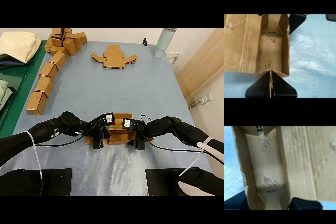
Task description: Fold the box.
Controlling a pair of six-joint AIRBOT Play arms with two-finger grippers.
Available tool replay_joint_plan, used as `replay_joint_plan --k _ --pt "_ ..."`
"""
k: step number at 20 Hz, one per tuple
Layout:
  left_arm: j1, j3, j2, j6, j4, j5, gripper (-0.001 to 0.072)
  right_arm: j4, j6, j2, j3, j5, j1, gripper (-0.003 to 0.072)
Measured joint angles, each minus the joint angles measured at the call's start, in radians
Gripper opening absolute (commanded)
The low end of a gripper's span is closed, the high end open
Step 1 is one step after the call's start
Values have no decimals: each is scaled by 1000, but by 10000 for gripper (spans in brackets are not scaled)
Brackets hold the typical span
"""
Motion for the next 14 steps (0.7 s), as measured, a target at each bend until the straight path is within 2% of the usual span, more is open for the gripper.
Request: replay_joint_plan --k 1,4,7,9,12,14 --pt "0 0 11 -32 22 0 13 0 0 0 0 0 0 575" --pt "0 0 83 -193 153 -3 11 0 0 0 0 0 0 575" --pt "6 0 208 -470 364 -24 10 -1 0 0 0 0 0 575" --pt "35 0 300 -750 533 -47 10 -1 0 0 0 0 0 575" --pt "131 -4 385 -1182 734 -169 10 -1 0 0 0 0 0 575" --pt "197 -15 399 -1375 788 -256 10 -1 0 0 0 0 0 575"
